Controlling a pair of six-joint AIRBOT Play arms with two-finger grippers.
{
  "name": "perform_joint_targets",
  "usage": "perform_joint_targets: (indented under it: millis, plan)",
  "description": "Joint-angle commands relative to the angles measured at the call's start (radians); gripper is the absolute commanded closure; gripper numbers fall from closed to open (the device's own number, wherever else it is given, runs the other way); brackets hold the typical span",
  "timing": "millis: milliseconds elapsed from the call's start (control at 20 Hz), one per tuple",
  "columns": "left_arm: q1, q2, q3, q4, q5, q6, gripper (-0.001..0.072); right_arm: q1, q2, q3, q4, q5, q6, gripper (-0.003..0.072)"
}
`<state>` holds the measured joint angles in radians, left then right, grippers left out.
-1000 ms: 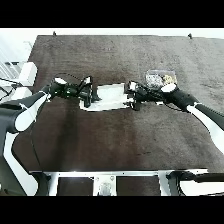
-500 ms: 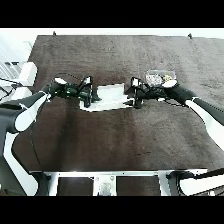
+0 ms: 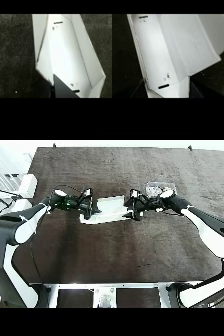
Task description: Fold the box and place the chain.
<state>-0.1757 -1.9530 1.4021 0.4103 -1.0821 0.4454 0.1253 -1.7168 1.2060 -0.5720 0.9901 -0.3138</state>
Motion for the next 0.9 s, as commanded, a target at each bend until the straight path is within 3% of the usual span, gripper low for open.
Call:
perform_joint_targets:
  millis: [0,300,850]
  plan:
    - [0.0,0.0,0.0,0.001,0.001,0.0,0.0689,-0.003,-0.019,0.015,-0.015,0.084,0.006,0.007]
    - [0.0,0.0,0.0,0.001,0.001,0.0,0.0689,-0.002,-0.041,0.024,-0.016,0.097,-0.003,0.007]
    - [0.0,0.0,0.0,0.001,0.001,0.001,0.0688,0.005,-0.148,0.172,-0.106,0.169,-0.006,0.0071]
